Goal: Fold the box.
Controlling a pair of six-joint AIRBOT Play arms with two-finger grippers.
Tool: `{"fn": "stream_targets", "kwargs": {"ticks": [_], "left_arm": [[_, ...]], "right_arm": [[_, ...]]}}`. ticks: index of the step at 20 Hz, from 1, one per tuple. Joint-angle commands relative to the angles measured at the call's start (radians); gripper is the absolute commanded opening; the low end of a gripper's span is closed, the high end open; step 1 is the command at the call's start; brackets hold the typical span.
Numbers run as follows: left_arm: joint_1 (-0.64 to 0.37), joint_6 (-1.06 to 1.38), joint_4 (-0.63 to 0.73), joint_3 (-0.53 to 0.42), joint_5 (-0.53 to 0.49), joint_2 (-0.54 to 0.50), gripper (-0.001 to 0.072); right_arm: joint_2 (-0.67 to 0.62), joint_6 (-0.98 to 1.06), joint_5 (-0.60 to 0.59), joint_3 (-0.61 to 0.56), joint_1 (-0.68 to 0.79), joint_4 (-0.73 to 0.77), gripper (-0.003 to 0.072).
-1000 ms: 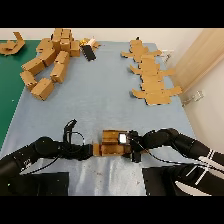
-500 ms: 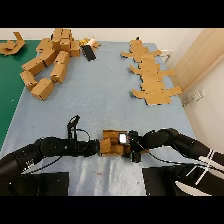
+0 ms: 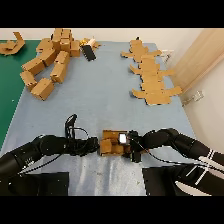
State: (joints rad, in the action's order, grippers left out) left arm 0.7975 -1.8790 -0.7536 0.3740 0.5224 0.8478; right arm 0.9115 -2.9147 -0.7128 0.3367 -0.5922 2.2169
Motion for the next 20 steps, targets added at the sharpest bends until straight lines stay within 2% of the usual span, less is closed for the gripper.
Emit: {"fn": "stream_targets", "kwargs": {"ticks": [1,12,17,20], "left_arm": [[-0.050,0.029,-0.010,0.001,0.051,0.000,0.0305],[-0.051,0.076,-0.009,0.001,0.080,-0.092,0.0305],[-0.049,0.221,0.127,0.001,0.086,-0.095,0.0306],[-0.049,0.222,0.129,0.001,0.087,-0.082,0.0307]], "right_arm": [[-0.001,0.000,0.000,0.001,0.000,0.000,0.0506],[-0.001,0.000,0.000,0.001,0.000,0.000,0.0506],[-0.001,0.000,0.000,0.001,0.000,0.000,0.0507],[-0.001,0.000,0.000,0.001,0.000,0.000,0.0507]]}}
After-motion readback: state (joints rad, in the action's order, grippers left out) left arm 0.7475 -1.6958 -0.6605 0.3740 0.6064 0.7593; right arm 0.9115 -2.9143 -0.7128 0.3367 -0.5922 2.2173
